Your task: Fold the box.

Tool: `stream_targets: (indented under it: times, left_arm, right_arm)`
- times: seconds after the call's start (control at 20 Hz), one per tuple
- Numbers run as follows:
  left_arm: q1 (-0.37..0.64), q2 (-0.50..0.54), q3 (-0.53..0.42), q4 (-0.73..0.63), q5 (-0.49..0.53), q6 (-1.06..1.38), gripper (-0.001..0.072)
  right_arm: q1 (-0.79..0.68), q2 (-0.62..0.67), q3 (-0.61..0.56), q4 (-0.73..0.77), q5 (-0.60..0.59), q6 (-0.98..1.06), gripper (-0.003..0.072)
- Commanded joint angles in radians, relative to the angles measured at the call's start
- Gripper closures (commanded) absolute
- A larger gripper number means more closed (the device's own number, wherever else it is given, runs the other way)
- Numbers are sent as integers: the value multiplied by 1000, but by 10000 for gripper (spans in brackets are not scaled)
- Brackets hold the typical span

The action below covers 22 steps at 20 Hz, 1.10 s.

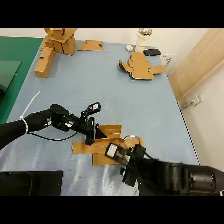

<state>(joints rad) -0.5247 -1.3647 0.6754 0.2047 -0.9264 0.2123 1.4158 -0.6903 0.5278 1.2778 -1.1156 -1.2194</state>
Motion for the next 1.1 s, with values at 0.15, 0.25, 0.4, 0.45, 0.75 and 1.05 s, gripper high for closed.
stream_targets:
  times: [0.15,0.25,0.4,0.45,0.75,1.05]
  left_arm:
    - [1,0,1,0,0,0,695]
    - [1,-1,1,0,0,0,696]
    - [1,-1,1,0,0,0,695]
    - [1,-1,1,0,0,0,695]
    - [1,-1,1,0,0,0,695]
    - [1,-1,1,0,0,0,695]
  right_arm:
    - [98,-182,-10,-201,46,-4,159]
    - [99,-221,-10,-166,63,-4,159]
    - [99,-245,-10,-148,96,-5,159]
    - [98,-247,-10,-148,106,-12,159]
    - [98,-286,-11,-161,113,-13,159]
    - [98,-317,-8,-248,113,-11,160]
